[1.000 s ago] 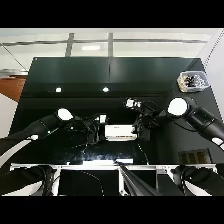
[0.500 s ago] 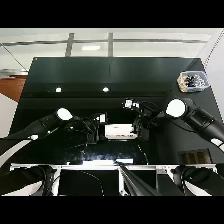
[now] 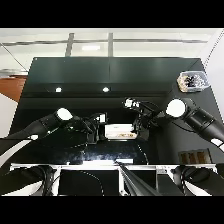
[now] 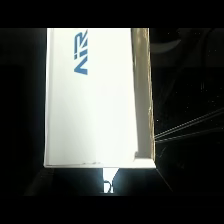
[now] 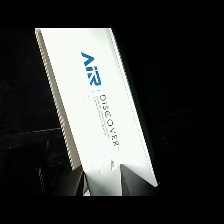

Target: Fold the box and place the chain.

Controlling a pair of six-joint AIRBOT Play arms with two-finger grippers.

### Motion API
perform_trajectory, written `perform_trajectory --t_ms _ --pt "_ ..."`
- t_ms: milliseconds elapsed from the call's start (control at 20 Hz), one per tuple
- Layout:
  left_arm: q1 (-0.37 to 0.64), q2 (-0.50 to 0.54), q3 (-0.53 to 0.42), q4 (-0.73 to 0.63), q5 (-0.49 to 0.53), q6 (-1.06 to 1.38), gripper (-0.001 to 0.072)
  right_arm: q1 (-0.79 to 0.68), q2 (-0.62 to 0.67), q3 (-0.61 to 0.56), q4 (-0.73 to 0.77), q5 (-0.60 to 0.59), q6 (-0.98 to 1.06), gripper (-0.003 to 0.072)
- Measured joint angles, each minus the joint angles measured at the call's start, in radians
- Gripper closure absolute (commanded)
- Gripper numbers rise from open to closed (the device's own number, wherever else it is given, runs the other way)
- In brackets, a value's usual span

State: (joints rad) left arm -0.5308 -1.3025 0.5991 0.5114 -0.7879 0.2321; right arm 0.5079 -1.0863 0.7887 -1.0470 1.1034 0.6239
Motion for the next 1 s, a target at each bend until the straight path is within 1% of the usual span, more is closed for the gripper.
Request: perform_trajectory --t_ms 150,200,1000 --pt "0.0 0.0 0.0 0.0 0.0 0.0 0.0212 0.0 0.0 0.0 -0.001 0.005 0.006 0.0425" --pt "0.0 0.0 0.0 0.0 0.0 0.0 0.0212 0.0 0.0 0.0 -0.001 0.008 0.008 0.0406" --pt "0.0 0.0 0.0 0.0 -0.002 0.0 0.0212 0.0 0.0 -0.005 -0.002 0.018 0.029 0.0406"
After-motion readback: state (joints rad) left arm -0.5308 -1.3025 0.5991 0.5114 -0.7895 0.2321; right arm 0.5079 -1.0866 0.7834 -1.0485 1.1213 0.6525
